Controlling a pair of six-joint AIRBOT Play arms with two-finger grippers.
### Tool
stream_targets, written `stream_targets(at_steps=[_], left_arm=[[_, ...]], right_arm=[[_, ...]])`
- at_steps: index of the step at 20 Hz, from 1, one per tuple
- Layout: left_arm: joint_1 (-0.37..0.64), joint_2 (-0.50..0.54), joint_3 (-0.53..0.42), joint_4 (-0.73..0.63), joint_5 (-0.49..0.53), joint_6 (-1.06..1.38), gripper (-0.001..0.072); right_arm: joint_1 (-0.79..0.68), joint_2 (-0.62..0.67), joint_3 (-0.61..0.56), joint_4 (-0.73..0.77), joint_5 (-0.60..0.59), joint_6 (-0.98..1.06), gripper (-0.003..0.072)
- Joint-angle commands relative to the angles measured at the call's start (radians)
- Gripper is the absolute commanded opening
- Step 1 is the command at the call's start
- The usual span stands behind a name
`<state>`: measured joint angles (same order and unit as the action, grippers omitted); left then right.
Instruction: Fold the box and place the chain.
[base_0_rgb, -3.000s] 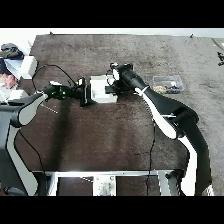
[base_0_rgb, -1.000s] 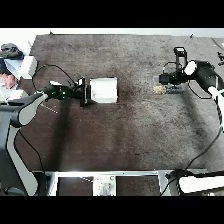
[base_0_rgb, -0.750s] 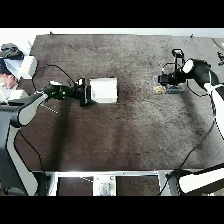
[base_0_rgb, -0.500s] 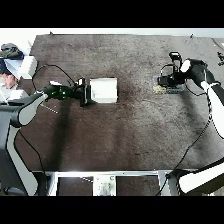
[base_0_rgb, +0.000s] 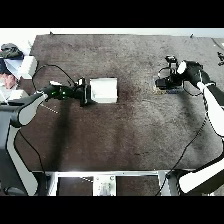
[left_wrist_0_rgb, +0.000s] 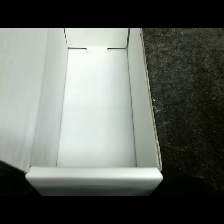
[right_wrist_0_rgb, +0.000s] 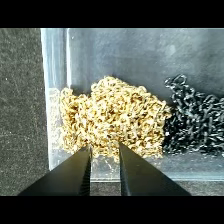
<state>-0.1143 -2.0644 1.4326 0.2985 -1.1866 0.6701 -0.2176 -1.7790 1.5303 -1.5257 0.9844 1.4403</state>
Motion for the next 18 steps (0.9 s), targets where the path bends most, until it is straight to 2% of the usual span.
stream_targets(at_steps=[1, 2, 4, 5, 6, 13, 14, 15, 16, 18], left_arm=[[0.001, 0.000, 0.000, 0.000, 0.000, 0.001, 0.0286], [0.001, 0.000, 0.000, 0.000, 0.000, 0.001, 0.0286], [0.001, 0.000, 0.000, 0.000, 0.000, 0.001, 0.0285], [0.001, 0.000, 0.000, 0.000, 0.000, 0.001, 0.0285], [0.001, 0.000, 0.000, 0.000, 0.000, 0.001, 0.0286], [0.001, 0.000, 0.000, 0.000, 0.000, 0.000, 0.0286], [0.001, 0.000, 0.000, 0.000, 0.000, 0.000, 0.0286], [0.001, 0.000, 0.000, 0.000, 0.000, 0.000, 0.0286], [0.001, 0.000, 0.000, 0.000, 0.000, 0.001, 0.0286], [0.001, 0.000, 0.000, 0.000, 0.000, 0.000, 0.0285]], right_arm=[[0.006, -0.009, 0.001, 0.000, 0.003, -0.001, 0.0239], [0.006, -0.009, 0.001, -0.006, 0.001, -0.002, 0.0225], [0.006, -0.009, 0.002, -0.023, -0.015, -0.006, 0.0051], [0.006, -0.008, 0.003, -0.023, -0.023, -0.008, -0.0002], [0.006, -0.006, 0.005, -0.027, -0.022, -0.008, -0.0012], [0.006, 0.085, 0.007, -0.018, -0.003, -0.007, -0.0011], [0.006, 0.094, 0.007, -0.018, -0.003, -0.002, 0.0038], [0.005, 0.090, 0.007, -0.019, -0.004, 0.017, 0.0243], [0.005, 0.076, 0.007, -0.019, -0.004, 0.021, 0.0255], [0.006, 0.040, 0.007, -0.013, -0.004, 0.022, 0.0221]])
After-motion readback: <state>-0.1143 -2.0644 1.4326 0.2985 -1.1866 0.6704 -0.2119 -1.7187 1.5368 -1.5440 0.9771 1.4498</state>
